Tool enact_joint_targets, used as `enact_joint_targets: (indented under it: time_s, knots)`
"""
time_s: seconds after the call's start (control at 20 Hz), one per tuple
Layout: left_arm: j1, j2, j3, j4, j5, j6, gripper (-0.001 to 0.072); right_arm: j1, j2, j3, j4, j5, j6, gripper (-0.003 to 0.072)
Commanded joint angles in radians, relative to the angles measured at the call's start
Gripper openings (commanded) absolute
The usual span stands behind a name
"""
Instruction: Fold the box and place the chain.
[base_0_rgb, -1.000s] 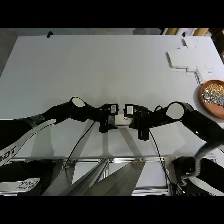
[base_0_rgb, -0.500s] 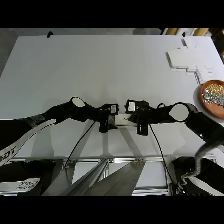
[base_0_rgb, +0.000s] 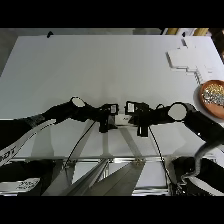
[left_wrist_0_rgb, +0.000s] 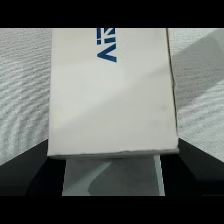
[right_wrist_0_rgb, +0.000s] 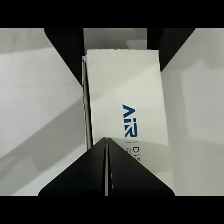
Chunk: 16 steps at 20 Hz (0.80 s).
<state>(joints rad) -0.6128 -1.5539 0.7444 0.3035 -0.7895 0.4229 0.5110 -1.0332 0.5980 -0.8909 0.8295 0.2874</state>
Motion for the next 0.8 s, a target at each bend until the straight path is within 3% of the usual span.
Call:
enact_joint_targets:
  time_s: [0.0, 0.75]
  knots:
    - [0.0, 0.0, 0.0, 0.0, 0.0, -0.001, 0.0082, 0.0, -0.027, -0.001, -0.003, 0.019, 0.001, 0.0021]
    - [0.0, 0.0, 0.0, 0.0, 0.0, -0.001, 0.0082, 0.0, -0.053, -0.015, -0.025, 0.019, 0.004, 0.0021]
